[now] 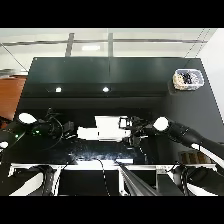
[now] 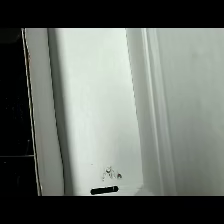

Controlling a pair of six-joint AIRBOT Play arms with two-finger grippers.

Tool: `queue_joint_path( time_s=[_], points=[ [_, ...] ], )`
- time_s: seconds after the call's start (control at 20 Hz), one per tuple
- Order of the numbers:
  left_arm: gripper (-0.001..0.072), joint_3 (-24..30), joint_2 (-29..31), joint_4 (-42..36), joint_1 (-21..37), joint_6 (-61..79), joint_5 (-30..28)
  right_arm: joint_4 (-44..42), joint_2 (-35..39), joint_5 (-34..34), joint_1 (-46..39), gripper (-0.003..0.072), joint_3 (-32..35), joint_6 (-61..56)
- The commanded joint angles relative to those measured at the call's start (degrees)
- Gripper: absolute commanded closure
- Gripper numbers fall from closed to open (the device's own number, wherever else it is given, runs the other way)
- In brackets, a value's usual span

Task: Fold the box and place the chain.

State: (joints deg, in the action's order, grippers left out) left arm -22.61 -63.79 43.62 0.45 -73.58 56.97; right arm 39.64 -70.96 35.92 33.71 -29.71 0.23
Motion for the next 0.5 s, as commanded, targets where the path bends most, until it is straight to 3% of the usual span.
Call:
queue_joint_path(
  time_s=[0.0,0.35,0.4,0.45],
  points=[
    [0.0680,-0.1,-1.0,-4.6,-5.1,1.7,-3.1,0.0,0.0,-0.2,0.0,0.0379,0.0,0.0],
    [0.0675,-0.1,-1.0,-6.1,-8.1,3.4,-4.6,0.0,0.0,-0.2,0.0,0.0379,0.0,0.0],
    [0.0654,-0.1,-1.0,-6.8,-8.0,3.4,-4.4,0.0,0.0,-0.2,0.0,0.0379,0.0,0.0],
    [0.0543,-0.2,-0.9,-7.0,-8.0,3.4,-3.8,0.0,0.0,-0.2,0.0,0.0379,0.0,0.0]
  ],
)
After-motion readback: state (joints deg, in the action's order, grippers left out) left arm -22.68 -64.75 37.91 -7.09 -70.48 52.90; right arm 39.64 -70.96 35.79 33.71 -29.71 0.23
